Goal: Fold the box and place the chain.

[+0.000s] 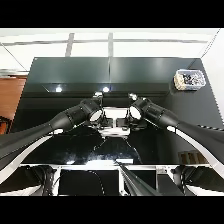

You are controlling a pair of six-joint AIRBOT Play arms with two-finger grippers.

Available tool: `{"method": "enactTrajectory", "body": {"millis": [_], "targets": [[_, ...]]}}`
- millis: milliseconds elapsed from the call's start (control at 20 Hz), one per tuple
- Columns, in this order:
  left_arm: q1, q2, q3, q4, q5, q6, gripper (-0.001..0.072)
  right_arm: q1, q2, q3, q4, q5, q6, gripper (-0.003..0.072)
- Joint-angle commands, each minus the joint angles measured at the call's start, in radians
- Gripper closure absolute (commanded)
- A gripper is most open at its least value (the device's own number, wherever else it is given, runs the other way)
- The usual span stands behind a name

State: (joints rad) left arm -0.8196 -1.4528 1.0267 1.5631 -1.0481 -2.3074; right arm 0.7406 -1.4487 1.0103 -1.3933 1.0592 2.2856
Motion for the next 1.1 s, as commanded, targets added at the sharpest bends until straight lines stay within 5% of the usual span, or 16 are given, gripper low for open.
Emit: {"method": "enactTrajectory", "body": {"millis": [0,250,500,650,700,750,800,950,1050], "targets": [[0.001,0.000,0.000,-0.001,0.000,0.000,0.0680,0.001,0.038,0.001,-0.032,0.009,-0.065,0.0348],[0.001,0.000,0.000,0.000,0.000,0.000,0.0680,0.001,0.271,0.001,-0.135,0.111,-0.203,0.0347],[0.001,0.000,0.000,-0.001,0.000,0.000,0.0680,-0.101,0.546,-0.034,-0.711,0.269,-0.171,0.0348],[0.001,0.000,0.000,-0.001,0.000,0.000,0.0680,-0.348,0.563,-0.140,-0.896,0.185,-0.172,0.0348],[0.001,0.000,0.000,-0.001,0.000,0.000,0.0680,-0.449,0.560,-0.185,-0.874,0.079,-0.171,0.0347],[0.001,0.000,0.000,-0.001,0.000,0.000,0.0680,-0.556,0.555,-0.236,-0.838,-0.063,-0.155,0.0236],[0.001,0.000,0.000,-0.001,0.001,0.000,0.0680,-0.650,0.541,-0.275,-0.789,-0.191,-0.117,-0.0034],[0.001,0.000,0.000,0.000,0.000,0.000,0.0680,-0.898,0.372,-0.224,-0.294,-0.419,-0.287,-0.0034],[0.001,0.000,0.000,0.000,0.000,0.000,0.0680,-0.960,0.212,-0.043,-0.097,-0.378,-0.395,-0.0034]]}}
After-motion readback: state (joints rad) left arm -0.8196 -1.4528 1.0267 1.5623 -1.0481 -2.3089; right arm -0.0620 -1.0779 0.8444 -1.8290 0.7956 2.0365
